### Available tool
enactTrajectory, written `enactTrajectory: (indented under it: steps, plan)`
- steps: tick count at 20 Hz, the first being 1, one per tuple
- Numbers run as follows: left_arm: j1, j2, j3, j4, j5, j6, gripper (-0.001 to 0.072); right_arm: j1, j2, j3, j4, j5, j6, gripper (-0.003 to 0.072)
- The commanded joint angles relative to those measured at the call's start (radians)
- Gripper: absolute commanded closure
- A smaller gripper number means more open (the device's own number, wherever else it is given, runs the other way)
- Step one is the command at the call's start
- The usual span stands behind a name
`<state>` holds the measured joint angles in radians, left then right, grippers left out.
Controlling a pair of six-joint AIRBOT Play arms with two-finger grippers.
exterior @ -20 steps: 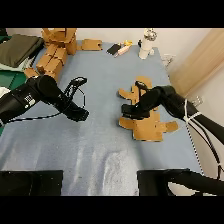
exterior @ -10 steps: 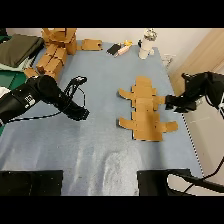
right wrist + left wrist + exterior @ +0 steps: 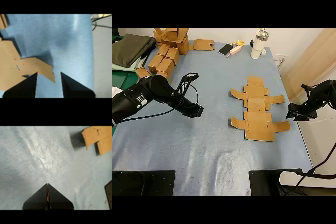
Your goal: Fold the box.
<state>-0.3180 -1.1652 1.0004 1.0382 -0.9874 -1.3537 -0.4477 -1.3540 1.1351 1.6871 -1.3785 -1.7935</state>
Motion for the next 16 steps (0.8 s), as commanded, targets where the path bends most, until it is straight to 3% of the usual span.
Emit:
enactTrajectory:
  steps: [1, 7, 8, 9, 11, 12, 13, 16]
  plan:
    - [0.000, 0.001, 0.000, -0.045, 0.011, 0.000, 0.0696, -0.019, -0.084, 0.000, 0.082, -0.075, -0.085, 0.0241]
    - [0.000, 0.001, 0.000, -0.059, 0.011, 0.000, 0.0695, -0.019, -0.137, 0.000, 0.163, -0.130, -0.140, 0.0247]
    - [0.000, 0.001, 0.000, -0.059, 0.011, 0.000, 0.0695, -0.017, -0.137, -0.002, 0.182, -0.146, -0.147, 0.0294]
    - [0.000, 0.001, 0.000, -0.062, 0.010, 0.001, 0.0695, -0.013, -0.136, -0.010, 0.188, -0.159, -0.154, 0.0391]
    - [0.000, 0.001, 0.000, -0.080, 0.010, 0.003, 0.0695, -0.005, -0.136, -0.058, 0.195, -0.156, -0.161, 0.0438]
    - [0.000, 0.001, 0.000, -0.085, 0.008, 0.003, 0.0694, 0.000, -0.136, -0.091, 0.223, -0.140, -0.178, 0.0592]
    - [0.000, 0.001, 0.000, -0.092, 0.008, 0.004, 0.0694, 0.009, -0.136, -0.119, 0.247, -0.124, -0.187, 0.0654]
    - [0.002, 0.001, 0.009, -0.100, -0.009, 0.019, 0.0693, 0.062, -0.134, -0.159, 0.370, -0.115, -0.237, 0.0683]
